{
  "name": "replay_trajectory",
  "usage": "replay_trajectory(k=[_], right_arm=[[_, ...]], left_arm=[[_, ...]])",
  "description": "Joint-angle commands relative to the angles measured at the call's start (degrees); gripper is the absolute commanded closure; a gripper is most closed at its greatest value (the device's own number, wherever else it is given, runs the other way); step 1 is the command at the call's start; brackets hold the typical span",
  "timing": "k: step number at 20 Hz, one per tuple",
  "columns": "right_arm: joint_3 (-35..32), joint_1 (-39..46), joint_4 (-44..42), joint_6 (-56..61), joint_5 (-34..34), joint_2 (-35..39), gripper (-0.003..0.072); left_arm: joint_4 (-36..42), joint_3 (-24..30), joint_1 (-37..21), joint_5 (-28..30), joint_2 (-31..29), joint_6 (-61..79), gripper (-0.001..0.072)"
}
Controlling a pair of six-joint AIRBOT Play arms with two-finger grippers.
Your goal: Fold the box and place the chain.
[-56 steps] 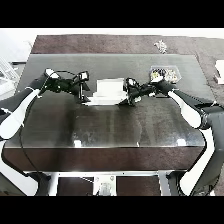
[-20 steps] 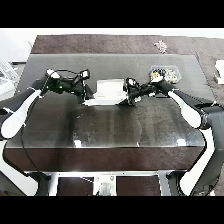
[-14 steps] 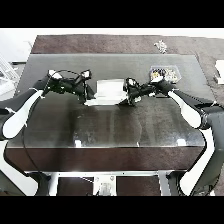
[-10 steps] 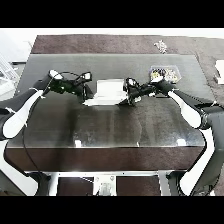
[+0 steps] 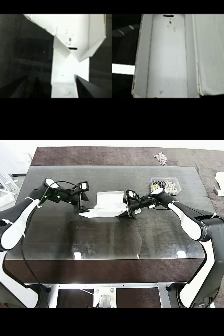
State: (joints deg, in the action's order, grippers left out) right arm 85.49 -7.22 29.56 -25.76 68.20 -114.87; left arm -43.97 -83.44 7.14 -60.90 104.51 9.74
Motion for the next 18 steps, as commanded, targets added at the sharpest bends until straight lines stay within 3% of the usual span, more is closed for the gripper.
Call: replay_trajectory(k=[1,6,9,15,16,17,18], right_arm=[[0.0,-0.07,0.0,0.0,0.0,0.0,0.0094],[0.0,-0.07,-0.02,0.0,0.0,0.0,0.0094],[0.0,-0.07,-0.02,0.0,0.0,0.0,0.0094],[0.0,-0.07,-0.02,0.0,0.0,0.0,0.0094],[0.0,-0.07,0.0,0.0,0.0,0.0,0.0094],[0.0,-0.07,-0.02,0.0,0.0,0.0,0.0094],[0.0,-0.07,0.0,0.0,0.0,0.0,0.0094]], left_arm=[[-0.17,-0.11,0.72,-4.66,-0.02,-0.31,0.0046],[0.0,0.0,4.76,-3.1,0.04,-0.28,0.0048],[-0.17,0.02,5.07,-0.02,0.04,-0.66,0.0186],[-0.17,0.02,5.09,0.55,0.04,-0.87,0.0187],[-0.15,0.02,5.09,0.44,0.04,-0.87,0.0256],[-0.17,0.02,5.09,0.44,0.04,-0.81,0.0395],[-0.17,0.02,5.09,0.46,0.02,-0.74,0.0403]])
